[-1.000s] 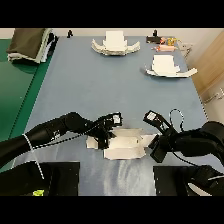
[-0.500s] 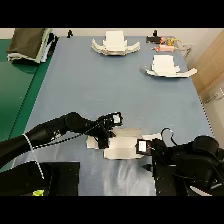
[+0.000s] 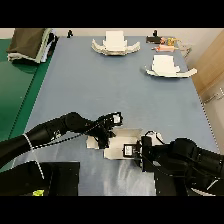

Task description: Fold the box.

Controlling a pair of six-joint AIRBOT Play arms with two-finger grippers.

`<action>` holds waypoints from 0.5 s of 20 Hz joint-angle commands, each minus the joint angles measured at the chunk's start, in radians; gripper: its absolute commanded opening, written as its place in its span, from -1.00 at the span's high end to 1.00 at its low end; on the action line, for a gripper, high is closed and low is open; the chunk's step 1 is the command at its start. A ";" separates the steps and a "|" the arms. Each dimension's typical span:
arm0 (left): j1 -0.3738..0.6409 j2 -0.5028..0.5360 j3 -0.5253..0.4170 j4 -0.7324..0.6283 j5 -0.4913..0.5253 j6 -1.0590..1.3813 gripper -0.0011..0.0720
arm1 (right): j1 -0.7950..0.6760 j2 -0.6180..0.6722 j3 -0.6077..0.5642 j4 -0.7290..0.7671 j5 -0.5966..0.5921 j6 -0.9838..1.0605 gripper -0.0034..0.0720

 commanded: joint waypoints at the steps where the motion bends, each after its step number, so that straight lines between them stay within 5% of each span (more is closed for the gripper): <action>1: 0.000 0.000 0.000 0.000 0.000 0.000 0.93 | 0.008 0.011 0.019 -0.225 0.048 0.243 -0.51; 10: 0.000 0.000 0.000 0.000 0.000 0.000 0.93 | 0.007 0.125 0.040 -0.291 -0.042 0.554 -0.51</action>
